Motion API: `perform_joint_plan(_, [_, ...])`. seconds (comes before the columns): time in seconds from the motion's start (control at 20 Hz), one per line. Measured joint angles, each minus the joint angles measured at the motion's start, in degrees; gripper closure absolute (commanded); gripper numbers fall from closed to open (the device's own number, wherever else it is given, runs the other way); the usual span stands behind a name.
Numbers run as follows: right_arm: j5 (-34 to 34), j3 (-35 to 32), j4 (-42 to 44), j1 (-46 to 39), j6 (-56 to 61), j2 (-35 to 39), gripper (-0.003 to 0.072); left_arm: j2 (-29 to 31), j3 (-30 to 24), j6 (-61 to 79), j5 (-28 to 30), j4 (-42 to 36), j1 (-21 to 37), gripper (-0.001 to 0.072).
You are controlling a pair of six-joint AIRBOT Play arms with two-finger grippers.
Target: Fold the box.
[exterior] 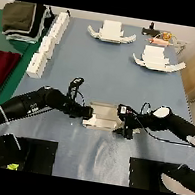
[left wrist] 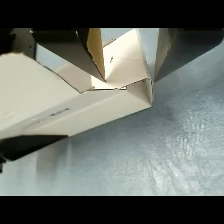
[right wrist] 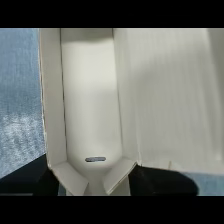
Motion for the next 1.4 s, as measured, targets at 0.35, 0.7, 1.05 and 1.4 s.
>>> perform_joint_plan(0.35, [0.0, 0.0, 0.0, 0.0, 0.0, 0.0, 0.0145, -6.2, 7.2, -20.4, -4.7, 14.6, -8.4, 0.0247])
perform_joint_plan(0.7, [0.2, 0.0, 0.0, -0.1, 0.0, 0.0, 0.0145, -11.4, 12.3, -31.6, -9.5, 19.5, -13.6, 0.0247])
perform_joint_plan(1.05, [0.1, 0.0, 0.0, -0.1, 0.0, 0.0, 0.0145, -12.9, 14.4, -39.1, -13.5, 21.6, -14.6, 0.0305])
perform_joint_plan(1.4, [0.1, 0.0, 0.0, -0.1, 0.0, 0.0, 0.0145, -18.5, 19.0, -42.2, -18.0, 24.7, -14.7, 0.0305])
